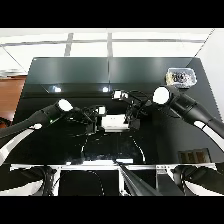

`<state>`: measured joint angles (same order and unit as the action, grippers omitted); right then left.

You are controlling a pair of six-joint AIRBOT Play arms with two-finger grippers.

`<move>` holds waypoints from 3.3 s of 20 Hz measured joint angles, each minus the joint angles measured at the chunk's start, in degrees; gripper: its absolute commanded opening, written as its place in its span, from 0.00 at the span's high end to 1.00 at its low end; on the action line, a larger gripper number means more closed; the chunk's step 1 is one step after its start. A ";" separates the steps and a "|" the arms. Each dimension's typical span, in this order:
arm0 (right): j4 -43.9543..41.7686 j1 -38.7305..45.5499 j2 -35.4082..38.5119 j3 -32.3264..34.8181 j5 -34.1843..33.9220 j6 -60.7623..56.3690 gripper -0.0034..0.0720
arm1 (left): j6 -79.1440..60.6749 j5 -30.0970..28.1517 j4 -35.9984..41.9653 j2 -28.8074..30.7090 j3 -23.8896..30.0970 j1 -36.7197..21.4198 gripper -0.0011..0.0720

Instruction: Fold the box and place the chain.

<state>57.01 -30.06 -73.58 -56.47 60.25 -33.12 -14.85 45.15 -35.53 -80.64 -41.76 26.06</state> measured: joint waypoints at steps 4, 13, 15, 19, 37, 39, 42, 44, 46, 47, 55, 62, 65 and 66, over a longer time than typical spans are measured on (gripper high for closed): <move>-0.04 0.00 -0.15 0.33 0.07 -0.07 0.59 | 0.02 0.00 0.00 0.00 0.00 0.02 0.32; -0.04 -0.04 -1.79 0.44 0.24 -0.07 0.59 | 0.07 -0.02 0.02 0.00 0.00 0.02 0.32; -0.04 -0.04 -1.90 0.46 0.28 -0.09 0.59 | 0.07 -0.04 0.02 0.00 0.00 0.02 0.32; -1.49 0.94 0.52 0.24 0.85 -2.56 0.87 | 0.00 -0.02 0.00 0.00 0.00 0.02 0.32; -30.67 8.96 -6.78 10.97 -3.37 -22.47 0.93 | 0.15 -0.07 0.02 0.00 0.00 0.02 0.32; -30.23 9.44 -6.97 11.02 -3.15 -22.49 0.93 | 0.13 -0.04 0.02 0.00 0.00 0.02 0.32; -27.58 11.50 -5.07 9.86 -0.68 -22.27 0.93 | 0.13 -0.04 0.13 0.00 0.00 0.02 0.32; -27.89 14.45 -1.60 8.55 2.95 -22.21 0.93 | 0.55 0.22 -0.35 0.35 0.00 0.02 0.27; -25.92 18.29 3.17 7.91 8.28 -22.49 0.93 | 3.87 0.35 -1.86 1.62 0.00 -0.02 0.00; -24.02 20.31 5.79 7.65 9.86 -23.10 0.93 | 6.21 0.31 -3.13 2.69 0.00 -0.02 0.00; -3.02 33.24 17.90 7.65 16.17 -32.35 0.93 | 22.56 5.62 -8.70 8.70 -7.65 1.73 0.01; -1.97 34.86 18.99 7.87 12.48 -33.70 0.93 | 31.34 7.78 -7.93 -4.79 -21.03 6.38 0.01; -1.92 35.01 19.10 7.87 11.85 -33.81 0.93 | 33.99 10.12 -6.25 -8.02 -22.67 6.86 0.01; -1.92 35.04 19.10 7.87 11.58 -33.86 0.93 | 34.58 11.06 -5.92 -8.66 -22.95 6.97 0.01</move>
<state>55.09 4.97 -54.48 -48.60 71.83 -66.98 19.73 56.21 -41.45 -89.30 -64.71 33.04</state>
